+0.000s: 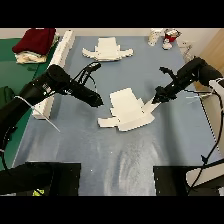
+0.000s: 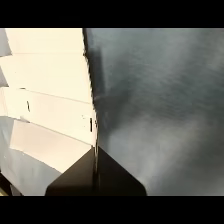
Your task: Fold the box.
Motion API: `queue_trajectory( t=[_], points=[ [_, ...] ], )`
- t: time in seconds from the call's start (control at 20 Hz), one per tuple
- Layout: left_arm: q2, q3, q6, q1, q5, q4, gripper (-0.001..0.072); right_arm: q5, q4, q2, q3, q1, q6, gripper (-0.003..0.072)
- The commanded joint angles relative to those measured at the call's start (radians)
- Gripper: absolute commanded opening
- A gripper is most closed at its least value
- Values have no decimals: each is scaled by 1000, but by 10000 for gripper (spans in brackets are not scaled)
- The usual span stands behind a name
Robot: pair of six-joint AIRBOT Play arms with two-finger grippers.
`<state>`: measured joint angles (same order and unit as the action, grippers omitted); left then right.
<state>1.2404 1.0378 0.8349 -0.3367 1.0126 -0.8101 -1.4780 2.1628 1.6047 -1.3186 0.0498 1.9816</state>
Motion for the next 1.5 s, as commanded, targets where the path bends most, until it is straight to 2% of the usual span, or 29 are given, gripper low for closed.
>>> queue_trajectory(
  t=[0.0, 0.3, 0.4, 0.6, 0.8, 0.85, 0.9, 1.2, 1.45],
  points=[
    [1, 1, 0, 1, 0, 0, 12, 150, 7, -178, 170, -84, -68, 0],
    [1, 1, 0, 1, 0, 0, 12, 428, -4, -560, 625, -277, -311, 1],
    [1, 1, 0, 1, 0, 0, 13, 502, -12, -621, 710, -317, -386, 2],
    [1, 1, 0, 1, 0, 0, 12, 501, -12, -618, 724, -332, -414, 42],
    [1, 1, 0, 1, 0, 0, 12, 497, -10, -588, 724, -332, -442, 43],
    [1, 1, 0, 1, 0, 0, 12, 492, -8, -584, 724, -332, -447, 39],
    [1, 1, 0, 1, 0, 0, 12, 489, -8, -582, 724, -332, -449, 2],
    [1, 1, 0, 1, 0, -1, 13, 489, -8, -584, 725, -332, -409, 0],
    [1, 1, 1, -1, 0, 12, 12, 551, -32, -673, 793, -399, -375, 0]
  ],
)
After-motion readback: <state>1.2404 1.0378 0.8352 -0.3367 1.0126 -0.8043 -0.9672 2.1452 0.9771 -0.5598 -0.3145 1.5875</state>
